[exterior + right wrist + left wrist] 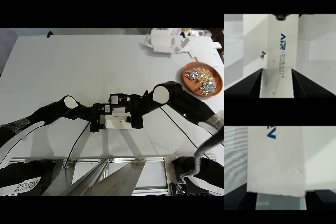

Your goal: Fold the box and place the chain.

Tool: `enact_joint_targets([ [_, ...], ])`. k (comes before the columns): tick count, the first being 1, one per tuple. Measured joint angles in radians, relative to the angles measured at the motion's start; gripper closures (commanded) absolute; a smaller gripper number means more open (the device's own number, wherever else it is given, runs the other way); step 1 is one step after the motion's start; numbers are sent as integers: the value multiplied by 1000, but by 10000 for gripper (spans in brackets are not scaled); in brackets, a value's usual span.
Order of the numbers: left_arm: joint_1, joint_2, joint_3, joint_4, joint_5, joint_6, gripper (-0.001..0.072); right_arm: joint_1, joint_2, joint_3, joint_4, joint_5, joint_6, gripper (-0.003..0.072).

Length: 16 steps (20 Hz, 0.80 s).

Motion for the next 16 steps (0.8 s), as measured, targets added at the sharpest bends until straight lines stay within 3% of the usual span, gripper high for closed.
enact_joint_targets([
  [7,0,0,0,0,-3,2,499,15,60,-67,24,-37,60,369],
  [16,0,0,0,0,0,2,499,40,68,-113,26,-97,76,381],
])
